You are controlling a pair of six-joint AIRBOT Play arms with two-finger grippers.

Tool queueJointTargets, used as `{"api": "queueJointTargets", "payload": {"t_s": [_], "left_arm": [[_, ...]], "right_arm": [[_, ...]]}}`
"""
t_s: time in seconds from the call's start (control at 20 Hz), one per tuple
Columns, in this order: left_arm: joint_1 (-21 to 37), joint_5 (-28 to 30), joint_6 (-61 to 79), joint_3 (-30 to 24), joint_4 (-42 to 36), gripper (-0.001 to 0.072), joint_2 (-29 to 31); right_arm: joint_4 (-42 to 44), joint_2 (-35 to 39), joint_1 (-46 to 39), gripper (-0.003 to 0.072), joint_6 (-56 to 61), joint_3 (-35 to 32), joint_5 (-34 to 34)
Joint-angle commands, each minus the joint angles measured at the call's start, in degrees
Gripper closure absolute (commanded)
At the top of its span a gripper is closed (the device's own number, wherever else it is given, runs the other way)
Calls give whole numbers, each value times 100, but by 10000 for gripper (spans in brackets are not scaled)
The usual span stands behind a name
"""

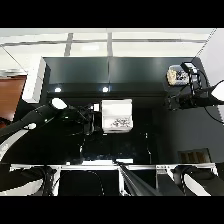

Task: Fold the box and place the chain.

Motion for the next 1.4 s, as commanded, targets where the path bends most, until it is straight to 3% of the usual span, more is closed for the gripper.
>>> {"api": "queueJointTargets", "payload": {"t_s": [0.0, 0.25, 0.35, 0.45, 0.5, 0.55, 0.75, 0.9, 1.15, 1.35], "left_arm": [[-31, 26, -9, 26, -17, -3, -50], [-59, 74, -11, 26, -15, 39, -50], [-83, 94, -9, 26, 2, 295, -50], [-90, 109, -9, 26, 4, 335, -50], [-90, 107, -9, 26, 4, 341, -50], [-90, 107, -9, 26, 4, 341, -50], [-90, 109, -9, 26, 4, 341, -50], [-90, 107, -9, 26, 2, 341, -50], [-90, 107, -9, 26, 4, 341, -50], [-90, 105, -9, 26, 4, 341, -50]], "right_arm": [[28, -22, 2, 371, 2, 2, -107], [920, -507, 2, 371, 48, -22, -688], [1521, -944, 9, 371, 44, -22, -907], [1921, -1353, 116, 369, 35, -20, -1469], [2046, -1539, 238, 299, 17, -13, -1821], [2166, -1711, 374, 98, -26, 35, -2061], [2715, -2675, 719, 74, -527, 732, -2050], [2741, -3150, 785, 77, -1268, 1051, -1574], [2736, -3088, 804, 77, -3204, 1196, 697], [2741, -2667, 870, 76, -4833, 1241, 667]]}}
